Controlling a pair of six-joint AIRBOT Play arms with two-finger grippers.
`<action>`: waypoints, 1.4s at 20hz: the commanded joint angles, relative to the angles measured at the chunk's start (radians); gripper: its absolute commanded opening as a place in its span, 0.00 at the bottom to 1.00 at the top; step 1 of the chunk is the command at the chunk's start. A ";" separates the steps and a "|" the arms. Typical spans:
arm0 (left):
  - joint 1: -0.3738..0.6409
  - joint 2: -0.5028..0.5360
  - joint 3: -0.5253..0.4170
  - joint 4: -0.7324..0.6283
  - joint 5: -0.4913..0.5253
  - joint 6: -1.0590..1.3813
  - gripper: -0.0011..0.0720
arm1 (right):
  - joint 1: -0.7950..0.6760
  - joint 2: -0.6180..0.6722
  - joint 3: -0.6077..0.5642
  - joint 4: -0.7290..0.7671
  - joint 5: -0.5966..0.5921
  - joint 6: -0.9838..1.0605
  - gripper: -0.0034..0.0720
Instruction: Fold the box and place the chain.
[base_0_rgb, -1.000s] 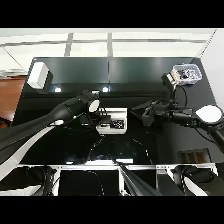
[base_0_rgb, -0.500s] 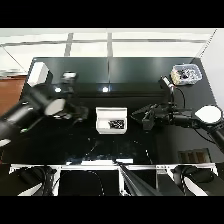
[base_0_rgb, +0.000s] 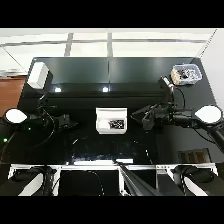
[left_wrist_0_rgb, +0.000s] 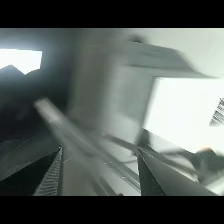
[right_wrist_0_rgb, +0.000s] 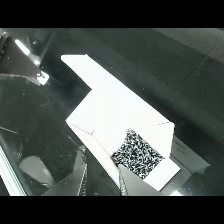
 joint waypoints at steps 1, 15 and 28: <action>0.021 -0.053 -0.054 -0.374 -0.066 0.871 0.97 | -0.001 0.000 0.000 0.000 -0.010 0.000 0.36; -0.315 -0.228 0.080 -0.241 0.167 1.469 0.99 | -0.001 -0.001 0.000 0.003 -0.063 0.022 0.36; -0.332 -0.337 0.109 -0.196 0.171 1.506 0.99 | -0.001 -0.001 0.000 0.002 -0.063 0.022 0.36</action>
